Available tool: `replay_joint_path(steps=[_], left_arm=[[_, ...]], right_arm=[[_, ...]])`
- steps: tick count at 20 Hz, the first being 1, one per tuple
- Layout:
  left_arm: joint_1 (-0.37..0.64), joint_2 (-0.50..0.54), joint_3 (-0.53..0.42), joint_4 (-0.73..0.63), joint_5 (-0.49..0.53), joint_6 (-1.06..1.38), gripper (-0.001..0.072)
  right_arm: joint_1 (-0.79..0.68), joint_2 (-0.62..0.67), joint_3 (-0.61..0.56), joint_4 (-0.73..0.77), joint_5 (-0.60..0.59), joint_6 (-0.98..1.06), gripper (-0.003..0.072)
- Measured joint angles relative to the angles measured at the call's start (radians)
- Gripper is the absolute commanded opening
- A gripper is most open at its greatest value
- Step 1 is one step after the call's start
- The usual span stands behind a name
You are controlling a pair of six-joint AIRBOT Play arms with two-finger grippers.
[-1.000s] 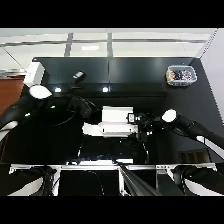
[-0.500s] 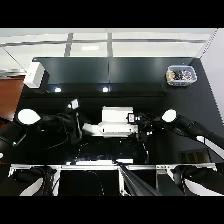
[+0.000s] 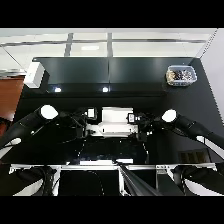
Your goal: Fold the box and place the chain.
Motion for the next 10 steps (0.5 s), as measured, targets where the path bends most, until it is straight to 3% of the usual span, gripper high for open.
replay_joint_path(steps=[4,5,7,8,10], left_arm=[[-0.023,-0.047,0.021,-0.002,-0.01,0.044,0.0682],[-0.031,-0.055,0.023,-0.012,-0.01,0.051,0.0639],[-0.047,-0.065,0.026,-0.04,-0.008,0.07,0.0327],[-0.054,-0.068,0.027,-0.054,-0.006,0.079,0.0256],[-0.064,-0.072,0.028,-0.067,0.001,0.088,0.0199]], right_arm=[[0.0,0.0,0.0,0.0,0.0,0.0,0.0162],[0.0,0.0,0.0,0.0,0.0,0.0,0.0162],[0.0,0.0,0.0,0.0,0.0,0.0,0.0162],[0.0,0.0,0.0,0.0,0.0,0.0,0.0162],[0.0,0.0,0.0,0.0,0.0,0.0,0.0162]])
